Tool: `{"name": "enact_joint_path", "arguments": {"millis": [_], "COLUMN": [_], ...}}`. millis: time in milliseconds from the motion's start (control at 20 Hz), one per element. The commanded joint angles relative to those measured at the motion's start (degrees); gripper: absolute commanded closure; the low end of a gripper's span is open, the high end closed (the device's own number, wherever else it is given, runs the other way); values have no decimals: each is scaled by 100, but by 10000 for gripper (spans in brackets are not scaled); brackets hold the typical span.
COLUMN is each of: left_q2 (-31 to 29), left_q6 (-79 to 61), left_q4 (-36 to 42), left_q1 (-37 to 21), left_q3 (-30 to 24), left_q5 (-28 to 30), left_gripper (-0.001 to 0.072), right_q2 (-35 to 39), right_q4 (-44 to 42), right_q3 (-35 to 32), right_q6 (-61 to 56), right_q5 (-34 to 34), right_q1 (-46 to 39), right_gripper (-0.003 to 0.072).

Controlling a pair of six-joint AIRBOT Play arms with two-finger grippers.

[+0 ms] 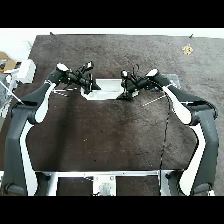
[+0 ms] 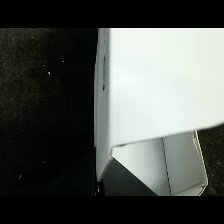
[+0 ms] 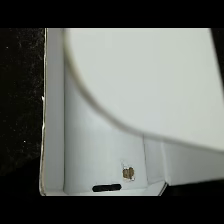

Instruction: Fold the box and place the chain.

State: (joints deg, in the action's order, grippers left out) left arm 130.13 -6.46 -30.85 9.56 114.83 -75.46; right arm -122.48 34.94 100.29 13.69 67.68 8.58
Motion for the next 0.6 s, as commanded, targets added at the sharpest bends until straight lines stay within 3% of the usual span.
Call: {"name": "enact_joint_path", "arguments": {"millis": [0, 50, 100, 150, 550], "left_q2": [0, 0, 0, 0, -380], "left_q6": [0, 9, 4, 24, 588], "left_q4": [0, 0, 0, 4, -33], "left_q1": [-4, -2, -2, -4, -341], "left_q3": [0, 0, 0, 4, 15], "left_q5": [-15, -52, -66, -59, -422], "left_gripper": [697, 697, 650, 399, 374], "right_q2": [-4, -4, -4, -4, -4], "right_q4": [-2, -2, -2, -2, -2], "right_q3": [4, 4, 4, 4, 4], "right_q6": [0, 0, 0, 0, 0], "right_q5": [2, 2, 2, 2, 2], "right_q1": [7, 7, 7, 7, 7], "right_gripper": [248, 248, 248, 248, 248]}}
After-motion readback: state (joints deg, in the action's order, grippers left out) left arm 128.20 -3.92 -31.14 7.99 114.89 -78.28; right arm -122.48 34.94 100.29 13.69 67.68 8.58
